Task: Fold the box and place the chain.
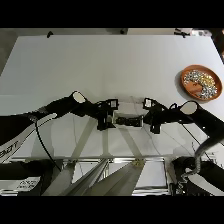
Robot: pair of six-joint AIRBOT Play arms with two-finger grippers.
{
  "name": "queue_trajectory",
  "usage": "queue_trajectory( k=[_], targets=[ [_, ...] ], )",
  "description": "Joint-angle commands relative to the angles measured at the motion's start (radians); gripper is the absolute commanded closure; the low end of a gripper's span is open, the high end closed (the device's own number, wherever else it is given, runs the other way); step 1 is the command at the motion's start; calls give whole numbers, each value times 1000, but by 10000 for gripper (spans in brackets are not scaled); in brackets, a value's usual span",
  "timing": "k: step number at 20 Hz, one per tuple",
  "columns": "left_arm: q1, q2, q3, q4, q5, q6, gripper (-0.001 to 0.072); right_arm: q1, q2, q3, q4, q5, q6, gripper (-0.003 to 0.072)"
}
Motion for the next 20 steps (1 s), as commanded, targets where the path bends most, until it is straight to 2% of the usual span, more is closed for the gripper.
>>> queue_trajectory(
  k=[1, 7, 11, 13, 16, 20],
  targets=[
    [0, 0, 0, 1, 1, 2, 371, 1, 52, 0, -67, -41, 89, 673],
    [0, 0, 0, 1, 1, 2, 371, 1, 209, 0, -171, -47, 168, 673],
    [0, 0, 0, 1, 0, 2, 371, 19, 339, 6, -152, -11, 228, 673],
    [0, 0, 0, 1, 1, 2, 371, 67, 387, 6, -91, -9, 246, 673],
    [0, 0, 0, 1, 1, 3, 371, 183, 359, 6, 37, -43, 246, 673],
    [0, 0, 0, 1, 0, 3, 371, 240, 188, 7, 120, -147, 269, 672]
  ],
)
